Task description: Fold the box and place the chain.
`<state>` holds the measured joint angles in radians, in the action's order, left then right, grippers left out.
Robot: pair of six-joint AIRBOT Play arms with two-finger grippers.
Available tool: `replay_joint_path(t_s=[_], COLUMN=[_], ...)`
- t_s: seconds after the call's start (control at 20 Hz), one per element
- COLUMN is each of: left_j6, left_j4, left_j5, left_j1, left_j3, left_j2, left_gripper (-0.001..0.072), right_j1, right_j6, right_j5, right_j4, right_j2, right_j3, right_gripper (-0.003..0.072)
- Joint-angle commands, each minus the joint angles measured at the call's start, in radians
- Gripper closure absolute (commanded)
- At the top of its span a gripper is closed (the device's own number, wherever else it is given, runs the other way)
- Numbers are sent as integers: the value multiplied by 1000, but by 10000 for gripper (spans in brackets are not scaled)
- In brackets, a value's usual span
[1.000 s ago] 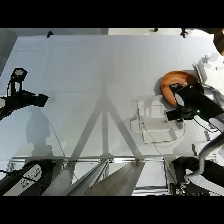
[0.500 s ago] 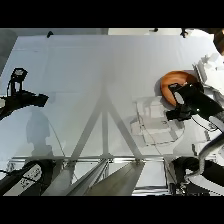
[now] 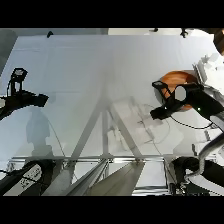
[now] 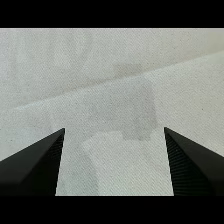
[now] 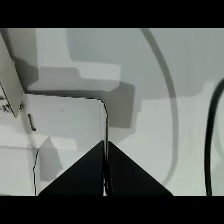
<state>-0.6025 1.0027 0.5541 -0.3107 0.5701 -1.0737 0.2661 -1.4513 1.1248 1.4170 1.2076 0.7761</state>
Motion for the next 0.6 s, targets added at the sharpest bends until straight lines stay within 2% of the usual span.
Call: replay_joint_path(t_s=[0.0,0.25,0.55], left_j6=[0,0,0], left_j4=[0,0,0], left_j5=[0,0,0], left_j1=[1,1,1], left_j3=[0,0,0], left_j2=[1,1,1], left_gripper=[17,17,17], right_j1=[1,0,0], right_j6=[72,182,82], right_j5=[-179,-330,-444], right_j4=[-96,-288,-302], right_j2=[-31,-107,-111], right_j3=[1,1,-35], right_gripper=[682,682,683])
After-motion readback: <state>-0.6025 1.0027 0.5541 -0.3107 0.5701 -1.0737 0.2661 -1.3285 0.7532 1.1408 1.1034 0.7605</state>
